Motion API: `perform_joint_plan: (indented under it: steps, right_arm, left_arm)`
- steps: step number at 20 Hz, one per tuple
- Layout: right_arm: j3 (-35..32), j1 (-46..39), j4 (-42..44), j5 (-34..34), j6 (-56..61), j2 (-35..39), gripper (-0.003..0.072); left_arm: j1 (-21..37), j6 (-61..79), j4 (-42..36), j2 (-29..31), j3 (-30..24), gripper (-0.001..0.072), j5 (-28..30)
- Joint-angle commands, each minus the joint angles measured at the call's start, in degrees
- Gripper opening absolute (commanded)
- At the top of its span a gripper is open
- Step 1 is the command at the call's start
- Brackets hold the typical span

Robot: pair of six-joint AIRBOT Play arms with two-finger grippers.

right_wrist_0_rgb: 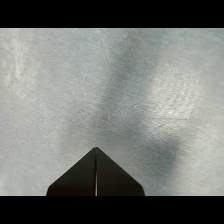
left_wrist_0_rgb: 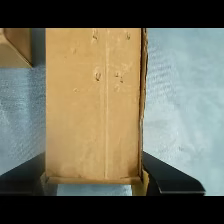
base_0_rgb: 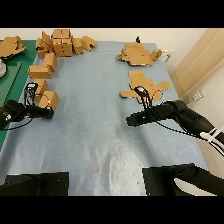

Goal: Fold the box.

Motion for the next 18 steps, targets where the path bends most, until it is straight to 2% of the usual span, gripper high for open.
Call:
perform_joint_plan:
  steps: [1, 4, 9, 14, 18]
  right_arm:
    - [0.04, 0.00, 1.75, -0.59, 0.02, 0.02, 0.0003]
    - [0.04, 0.00, 1.84, -1.22, 0.02, 0.02, 0.0003]
    - [0.04, 0.00, 3.19, -1.25, 0.02, 0.02, 0.0002]
    - [0.04, 0.00, 4.13, -1.49, 0.02, 0.02, 0.0003]
    - [0.04, 0.00, 4.11, -1.49, 0.00, 0.02, 0.0003]
  left_arm:
    - [0.63, -4.31, 0.37, -4.44, 3.28, 0.0404, 1.09]
    - [0.63, -5.29, 0.37, -5.42, 6.93, 0.0404, 2.32]
    - [0.66, -5.27, 0.39, -6.91, 10.67, 0.0403, 8.94]
    - [0.63, -5.29, 0.39, -12.72, 13.60, 0.0404, 5.97]
    - [0.66, -5.16, 0.39, -13.60, 13.62, 0.0404, 6.27]
